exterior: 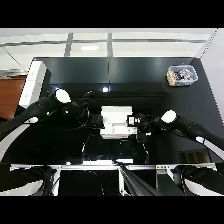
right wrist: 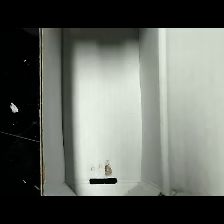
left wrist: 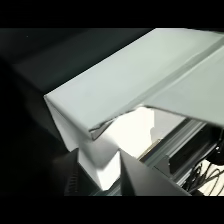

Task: Fold the box and place the chain.

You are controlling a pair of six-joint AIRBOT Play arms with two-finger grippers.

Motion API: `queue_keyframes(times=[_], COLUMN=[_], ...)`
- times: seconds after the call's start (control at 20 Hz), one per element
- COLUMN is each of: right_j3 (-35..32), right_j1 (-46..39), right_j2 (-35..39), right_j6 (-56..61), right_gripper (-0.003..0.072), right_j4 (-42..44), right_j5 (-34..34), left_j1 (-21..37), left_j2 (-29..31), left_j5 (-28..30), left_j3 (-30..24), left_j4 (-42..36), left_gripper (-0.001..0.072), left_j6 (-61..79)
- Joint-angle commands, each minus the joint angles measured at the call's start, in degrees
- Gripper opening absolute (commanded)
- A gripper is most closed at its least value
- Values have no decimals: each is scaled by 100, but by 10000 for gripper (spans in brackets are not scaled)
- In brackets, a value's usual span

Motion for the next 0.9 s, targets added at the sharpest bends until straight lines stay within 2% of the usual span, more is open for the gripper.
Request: queue_keyframes(times=[0.0,0.45,0.7,0.85], right_j3=[-2,-2,-2,-2], right_j1=[2,2,2,2], right_j2=[0,0,0,0], right_j6=[0,0,0,-2], right_gripper=[179,179,179,179], right_j4=[-2,-2,-2,-2], right_j5=[7,7,7,7], left_j1=[-175,-957,-1617,-1987], left_j2=[2,0,-13,-273], left_j5=[22,612,463,317], left_j3=[26,111,564,791], left_j4=[153,1541,3217,3464], left_gripper=[284,284,284,284], left_j6=[-271,-2096,-3755,-4393])
